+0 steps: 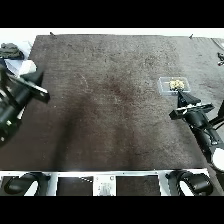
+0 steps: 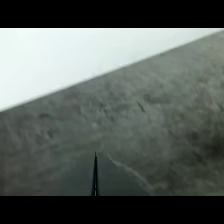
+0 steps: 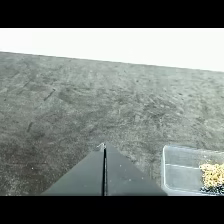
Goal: Fold the box and place the chain.
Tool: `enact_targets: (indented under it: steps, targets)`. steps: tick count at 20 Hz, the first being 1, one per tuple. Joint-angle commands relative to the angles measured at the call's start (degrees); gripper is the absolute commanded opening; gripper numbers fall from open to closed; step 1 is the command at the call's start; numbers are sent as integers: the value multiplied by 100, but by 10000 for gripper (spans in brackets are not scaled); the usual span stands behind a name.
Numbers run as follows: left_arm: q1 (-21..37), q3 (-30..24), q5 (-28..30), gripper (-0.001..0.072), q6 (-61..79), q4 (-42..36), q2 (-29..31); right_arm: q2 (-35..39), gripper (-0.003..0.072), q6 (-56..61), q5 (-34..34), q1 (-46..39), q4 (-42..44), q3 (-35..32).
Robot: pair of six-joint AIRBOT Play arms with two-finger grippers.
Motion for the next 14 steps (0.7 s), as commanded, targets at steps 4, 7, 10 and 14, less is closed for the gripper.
enact_targets:
  steps: [4, 7, 10, 14]
  targets:
    - [-240, -1287, -393, 2, 1270, -1847, 345, 629, -13, 26, 4, 7, -33, -564]
    - [-240, -1342, 72, 2, 2649, -3259, 345, 625, -12, 28, 2, 7, -33, -564]
    - [-240, -1342, 695, 2, 3713, -3969, 345, 627, -12, 24, -9, 7, -35, -564]
    - [-240, -1342, 717, 2, 3770, -3978, 345, 625, -12, 26, -20, 4, -35, -564]
